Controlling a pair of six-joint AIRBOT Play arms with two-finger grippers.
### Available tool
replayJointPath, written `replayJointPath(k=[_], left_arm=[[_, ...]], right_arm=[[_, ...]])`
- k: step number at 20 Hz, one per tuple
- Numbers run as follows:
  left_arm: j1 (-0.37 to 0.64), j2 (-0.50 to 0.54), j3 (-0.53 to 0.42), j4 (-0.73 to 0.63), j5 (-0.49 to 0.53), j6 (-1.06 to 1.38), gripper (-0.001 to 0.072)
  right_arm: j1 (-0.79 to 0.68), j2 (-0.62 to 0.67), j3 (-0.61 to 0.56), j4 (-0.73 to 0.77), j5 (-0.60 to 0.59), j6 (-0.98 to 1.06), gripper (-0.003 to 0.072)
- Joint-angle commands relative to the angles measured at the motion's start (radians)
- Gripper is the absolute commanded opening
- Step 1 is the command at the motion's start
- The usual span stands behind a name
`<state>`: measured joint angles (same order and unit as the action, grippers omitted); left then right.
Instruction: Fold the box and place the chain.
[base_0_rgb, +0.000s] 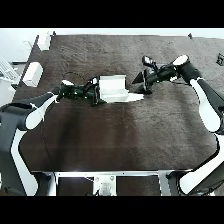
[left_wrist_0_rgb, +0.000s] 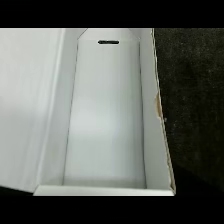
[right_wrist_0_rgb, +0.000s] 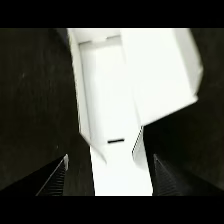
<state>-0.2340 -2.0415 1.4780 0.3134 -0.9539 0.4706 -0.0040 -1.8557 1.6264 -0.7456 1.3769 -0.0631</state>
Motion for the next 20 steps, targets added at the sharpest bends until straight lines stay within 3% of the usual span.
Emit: replayJointPath(k=[1,15,16,18,20], left_arm=[[0.0,0.0,0.0,0.0,0.0,0.0,0.0462],[0.0,0.0,0.0,0.0,0.0,0.0,0.0462],[0.0,0.0,0.0,0.0,0.001,0.0,0.0461],[0.0,0.0,0.0,0.0,0.0,0.001,0.0461],[0.0,0.0,0.0,0.0,0.0,0.0,0.0462]], right_arm=[[0.001,0.002,-0.076,-0.01,-0.078,-0.074,0.0601],[0.065,-0.059,-0.083,0.011,-0.222,-0.077,0.06],[0.069,-0.061,-0.084,0.012,-0.221,-0.077,0.0575],[0.08,-0.061,-0.083,0.013,-0.221,-0.077,0.0399],[0.095,-0.062,-0.083,0.012,-0.222,-0.081,0.0373]])
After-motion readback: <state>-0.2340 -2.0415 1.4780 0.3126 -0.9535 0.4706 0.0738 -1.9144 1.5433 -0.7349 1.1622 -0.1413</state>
